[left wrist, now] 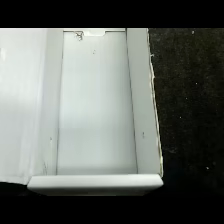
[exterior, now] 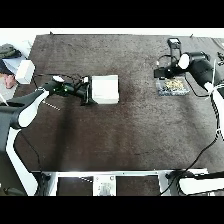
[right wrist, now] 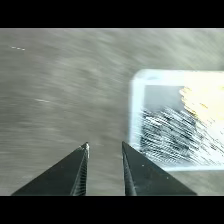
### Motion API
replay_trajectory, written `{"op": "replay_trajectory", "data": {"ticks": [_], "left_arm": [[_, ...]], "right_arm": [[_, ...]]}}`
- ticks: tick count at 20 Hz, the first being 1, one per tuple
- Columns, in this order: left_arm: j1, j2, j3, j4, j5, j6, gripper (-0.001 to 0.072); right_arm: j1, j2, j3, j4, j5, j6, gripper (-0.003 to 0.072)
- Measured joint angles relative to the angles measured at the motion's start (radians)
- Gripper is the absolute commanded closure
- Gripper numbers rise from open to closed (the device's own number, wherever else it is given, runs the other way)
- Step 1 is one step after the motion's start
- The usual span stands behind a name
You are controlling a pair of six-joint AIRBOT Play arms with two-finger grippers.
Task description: Fold the box and place the chain.
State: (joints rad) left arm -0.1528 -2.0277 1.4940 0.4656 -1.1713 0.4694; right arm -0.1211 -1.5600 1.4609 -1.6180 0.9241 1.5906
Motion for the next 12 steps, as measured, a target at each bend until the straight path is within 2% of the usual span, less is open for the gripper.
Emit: {"op": "replay_trajectory", "data": {"ticks": [5,12], "left_arm": [[0.000,0.000,0.000,0.000,0.000,0.000,0.0506],[0.000,0.000,0.000,-0.001,0.000,0.000,0.0506]], "right_arm": [[-0.113,-0.068,-0.019,0.062,0.025,-0.042,0.0424],[-0.150,-0.142,-0.008,0.092,0.031,-0.074,0.0424]]}}
